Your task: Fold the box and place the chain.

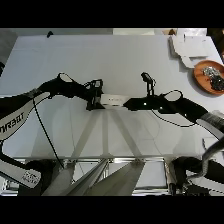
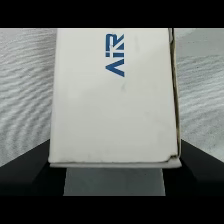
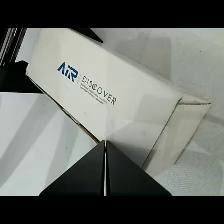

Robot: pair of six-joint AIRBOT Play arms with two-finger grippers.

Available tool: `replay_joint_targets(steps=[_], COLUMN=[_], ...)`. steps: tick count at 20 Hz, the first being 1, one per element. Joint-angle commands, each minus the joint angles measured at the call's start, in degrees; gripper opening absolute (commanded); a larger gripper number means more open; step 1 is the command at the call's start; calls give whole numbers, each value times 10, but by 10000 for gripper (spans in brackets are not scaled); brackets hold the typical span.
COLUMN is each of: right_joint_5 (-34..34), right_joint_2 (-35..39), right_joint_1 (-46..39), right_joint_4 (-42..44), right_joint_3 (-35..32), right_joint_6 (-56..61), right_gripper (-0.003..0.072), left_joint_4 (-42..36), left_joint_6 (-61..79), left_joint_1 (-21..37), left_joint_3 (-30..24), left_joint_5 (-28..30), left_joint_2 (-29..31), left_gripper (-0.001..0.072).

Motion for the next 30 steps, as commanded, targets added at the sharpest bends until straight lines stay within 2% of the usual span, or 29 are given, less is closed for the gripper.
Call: replay_joint_targets(steps=[1, 5, 7, 11, 13, 15, 19, 21, 23, 26, 30], right_joint_5=[1, -3, -17, -58, -58, -65, -54, 4, 106, 217, 216], right_joint_2=[-3, 3, 30, 130, 190, 255, 369, 407, 426, 428, 428], right_joint_1=[0, 0, 0, -1, -1, -1, -1, -1, -1, -1, -1], right_joint_4=[-22, -21, -21, -30, -71, -147, -443, -597, -710, -780, -786], right_joint_3=[-2, -2, -2, 12, 24, 33, 45, 45, 45, 45, 45], right_joint_6=[0, 0, 0, 0, 1, 32, 261, 377, 452, 478, 478], right_gripper=[14, 14, 14, 14, 14, 14, 14, 15, 15, 16, 16], left_joint_4=[0, 0, 0, 0, 0, 0, 0, 0, 0, -1, -1], left_joint_6=[-2, -2, -2, -2, -2, -2, -2, -2, -2, -2, -2], left_joint_1=[0, 0, 0, 0, 0, 0, 0, 0, 0, 0, 0], left_joint_3=[0, 0, 0, 0, 0, 0, 0, 0, 0, 0, 0], left_joint_5=[0, 0, 0, 0, 0, 0, 0, 0, 0, 0, 0], left_joint_2=[0, 0, 0, 0, 0, 0, 0, 0, 0, 0, 0], left_gripper=[335, 335, 335, 335, 335, 335, 335, 335, 335, 335, 335])
